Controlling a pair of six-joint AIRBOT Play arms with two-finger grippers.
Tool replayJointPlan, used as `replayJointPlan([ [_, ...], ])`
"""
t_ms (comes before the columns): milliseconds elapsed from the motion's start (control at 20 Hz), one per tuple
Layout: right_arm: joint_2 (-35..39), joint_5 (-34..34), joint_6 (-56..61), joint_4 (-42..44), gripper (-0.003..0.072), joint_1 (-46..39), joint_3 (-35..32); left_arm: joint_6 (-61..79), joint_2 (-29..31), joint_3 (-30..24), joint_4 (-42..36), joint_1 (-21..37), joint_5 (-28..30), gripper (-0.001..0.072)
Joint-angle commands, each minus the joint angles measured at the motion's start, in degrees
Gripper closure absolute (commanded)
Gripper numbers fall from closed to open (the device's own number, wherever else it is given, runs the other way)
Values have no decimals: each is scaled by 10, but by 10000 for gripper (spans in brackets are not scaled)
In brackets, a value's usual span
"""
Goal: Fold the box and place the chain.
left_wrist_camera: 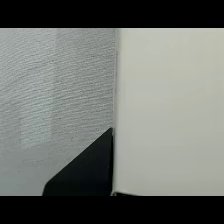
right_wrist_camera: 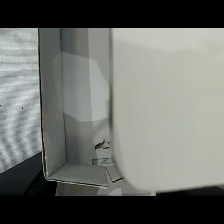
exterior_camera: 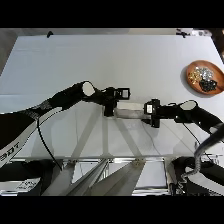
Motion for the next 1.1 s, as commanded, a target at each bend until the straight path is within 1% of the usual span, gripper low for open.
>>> replayJointPlan([
  [0, 0, 2, -1, 3, 120, 0, 0, 0, 0, 1, 1, 0, -1, 694],
  [150, 0, 6, 0, 7, 119, 0, 0, 0, 0, 1, 1, 0, -1, 694],
  [350, 0, 17, 0, 33, 119, 0, 0, 0, 0, 1, 1, 0, -1, 694],
  [1050, -3, 16, 6, 26, 120, 0, 0, 0, 0, 1, 1, 0, -1, 694],
])
